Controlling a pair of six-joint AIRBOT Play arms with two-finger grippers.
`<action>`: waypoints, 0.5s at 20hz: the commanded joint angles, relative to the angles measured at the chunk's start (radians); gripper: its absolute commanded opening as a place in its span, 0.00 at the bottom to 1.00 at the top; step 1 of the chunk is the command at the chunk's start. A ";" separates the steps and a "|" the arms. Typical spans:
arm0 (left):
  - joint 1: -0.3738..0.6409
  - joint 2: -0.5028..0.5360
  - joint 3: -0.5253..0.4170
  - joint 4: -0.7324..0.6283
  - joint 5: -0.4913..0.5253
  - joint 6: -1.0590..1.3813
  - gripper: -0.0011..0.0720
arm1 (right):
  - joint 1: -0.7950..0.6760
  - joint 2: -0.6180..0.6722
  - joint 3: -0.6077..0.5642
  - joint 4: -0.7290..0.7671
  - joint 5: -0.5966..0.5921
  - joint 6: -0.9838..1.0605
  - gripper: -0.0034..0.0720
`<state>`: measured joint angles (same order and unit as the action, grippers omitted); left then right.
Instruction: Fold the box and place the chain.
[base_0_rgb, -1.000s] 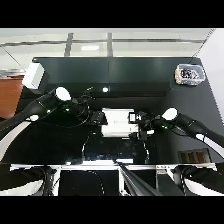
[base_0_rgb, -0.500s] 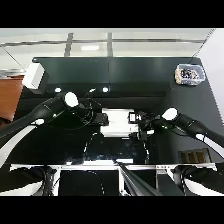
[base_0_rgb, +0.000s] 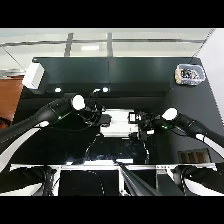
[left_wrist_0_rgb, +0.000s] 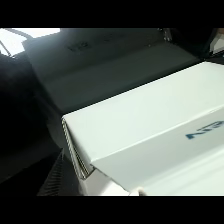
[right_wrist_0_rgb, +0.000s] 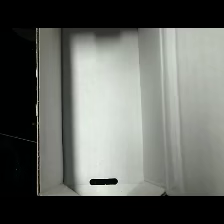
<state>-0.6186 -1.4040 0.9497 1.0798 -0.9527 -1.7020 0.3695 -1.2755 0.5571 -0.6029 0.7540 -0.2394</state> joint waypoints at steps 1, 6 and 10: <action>-0.012 0.000 0.010 -0.043 -0.005 -0.027 0.69 | 0.001 0.000 0.000 0.000 0.000 0.000 0.37; -0.092 0.000 0.040 0.096 -0.005 -0.189 0.69 | 0.001 0.000 0.000 0.000 0.000 0.000 0.37; -0.139 0.000 0.096 0.278 -0.076 -0.326 0.67 | 0.001 0.000 0.000 0.000 0.000 0.000 0.37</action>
<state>-0.7273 -1.4040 1.0142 1.2289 -0.9836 -1.9247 0.3695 -1.2755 0.5571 -0.6022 0.7551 -0.2386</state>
